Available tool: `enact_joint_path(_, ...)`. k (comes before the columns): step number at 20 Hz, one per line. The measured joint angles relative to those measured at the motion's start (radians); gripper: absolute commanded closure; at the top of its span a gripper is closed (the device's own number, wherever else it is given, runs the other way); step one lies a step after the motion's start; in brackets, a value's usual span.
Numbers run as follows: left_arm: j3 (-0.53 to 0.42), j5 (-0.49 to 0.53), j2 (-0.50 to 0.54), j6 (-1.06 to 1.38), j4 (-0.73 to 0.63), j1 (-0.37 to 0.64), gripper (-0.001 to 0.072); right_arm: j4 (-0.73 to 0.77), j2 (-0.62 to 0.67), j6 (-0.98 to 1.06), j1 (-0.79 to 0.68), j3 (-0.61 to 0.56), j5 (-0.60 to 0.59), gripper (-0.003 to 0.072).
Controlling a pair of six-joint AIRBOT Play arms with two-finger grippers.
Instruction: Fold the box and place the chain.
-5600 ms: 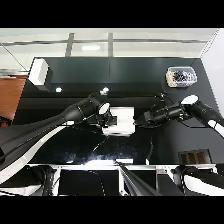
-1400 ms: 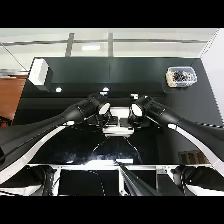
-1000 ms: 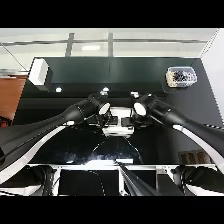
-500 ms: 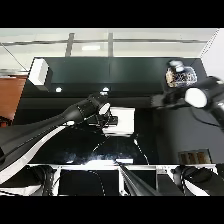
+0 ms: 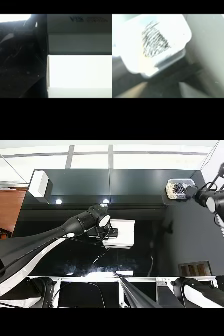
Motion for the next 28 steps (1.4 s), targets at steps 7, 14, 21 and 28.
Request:
enact_joint_path(7, 0.0, 0.004, 0.0, 0.001, 0.0, 0.0, 0.0684, 0.377, -0.518, -0.317, -0.111, 0.688, 0.319, -0.0034)
enact_joint_path(14, 0.0, -0.001, 0.0, 0.001, 0.0, 0.0, 0.0684, 0.467, -0.822, -0.386, -0.136, 1.102, 0.658, 0.001)
enact_joint_path(21, 0.0, -0.003, 0.0, 0.001, 0.0, 0.0, 0.0684, 0.498, -0.901, -0.407, -0.14, 1.148, 0.707, 0.0073)
enact_joint_path(28, 0.0, -0.004, 0.0, 0.001, 0.0, 0.0, 0.0684, 0.481, -0.925, -0.423, -0.14, 1.136, 0.712, 0.018)
